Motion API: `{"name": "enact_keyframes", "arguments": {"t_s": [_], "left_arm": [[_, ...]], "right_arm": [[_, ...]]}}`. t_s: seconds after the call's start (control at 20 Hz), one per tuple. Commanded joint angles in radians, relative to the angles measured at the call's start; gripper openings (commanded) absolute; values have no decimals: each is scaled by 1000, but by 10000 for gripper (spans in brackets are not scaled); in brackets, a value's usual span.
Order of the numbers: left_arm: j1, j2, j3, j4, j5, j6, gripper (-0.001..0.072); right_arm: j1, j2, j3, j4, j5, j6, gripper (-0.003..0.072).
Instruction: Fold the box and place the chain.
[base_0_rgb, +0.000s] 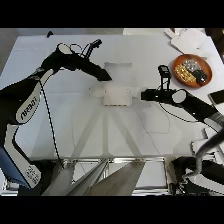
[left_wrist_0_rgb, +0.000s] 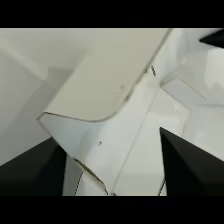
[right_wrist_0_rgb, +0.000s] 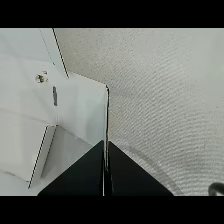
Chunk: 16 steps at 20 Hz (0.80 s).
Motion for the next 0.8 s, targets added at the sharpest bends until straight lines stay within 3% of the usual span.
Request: {"name": "enact_keyframes", "arguments": {"t_s": [0.0, 0.3, 0.55, 0.6, 0.65, 0.75], "left_arm": [[-11, -2, 2, 51, -71, 104, 513], [-31, -2, 2, 51, -66, 212, 472], [-46, -3, 2, 55, 2, 270, 179], [-48, -3, 2, 55, 10, 279, 135], [-49, -3, 2, 55, 9, 292, 136], [-51, -3, 2, 55, 3, 316, 13]], "right_arm": [[0, 0, 0, 0, 0, 0, 13], [-1, 0, 0, 0, 0, 0, 13], [-1, 0, 0, 0, 0, 0, 13], [-1, 0, 0, 0, 0, 0, 13], [-1, 0, 0, 0, 0, 0, 13], [0, 0, 0, 0, 0, 0, 13]]}}
